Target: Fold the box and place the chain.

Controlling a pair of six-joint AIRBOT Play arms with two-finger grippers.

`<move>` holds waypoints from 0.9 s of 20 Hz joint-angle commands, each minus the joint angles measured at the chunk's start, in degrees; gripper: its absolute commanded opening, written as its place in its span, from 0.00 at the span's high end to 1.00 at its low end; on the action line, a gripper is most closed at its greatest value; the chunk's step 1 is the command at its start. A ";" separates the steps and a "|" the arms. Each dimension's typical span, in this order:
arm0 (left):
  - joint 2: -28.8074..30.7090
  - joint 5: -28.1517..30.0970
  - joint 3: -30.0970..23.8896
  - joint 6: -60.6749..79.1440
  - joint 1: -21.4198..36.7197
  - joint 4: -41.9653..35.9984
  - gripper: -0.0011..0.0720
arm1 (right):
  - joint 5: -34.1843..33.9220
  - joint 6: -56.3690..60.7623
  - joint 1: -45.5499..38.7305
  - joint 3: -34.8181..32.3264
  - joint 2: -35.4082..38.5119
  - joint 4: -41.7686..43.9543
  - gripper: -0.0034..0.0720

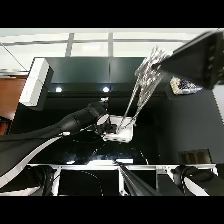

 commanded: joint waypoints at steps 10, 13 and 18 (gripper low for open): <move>-0.04 -0.09 -0.02 0.02 0.02 -0.02 0.95 | -9.33 1.07 8.68 -27.21 -0.09 -18.14 0.95; -0.04 -0.07 -0.02 0.02 0.02 -0.02 0.95 | -9.29 1.77 8.70 -28.28 -0.09 -18.69 0.95; -0.04 -0.07 -0.02 0.02 0.02 -0.02 0.95 | -15.47 4.61 10.54 -38.34 -0.09 -18.43 0.95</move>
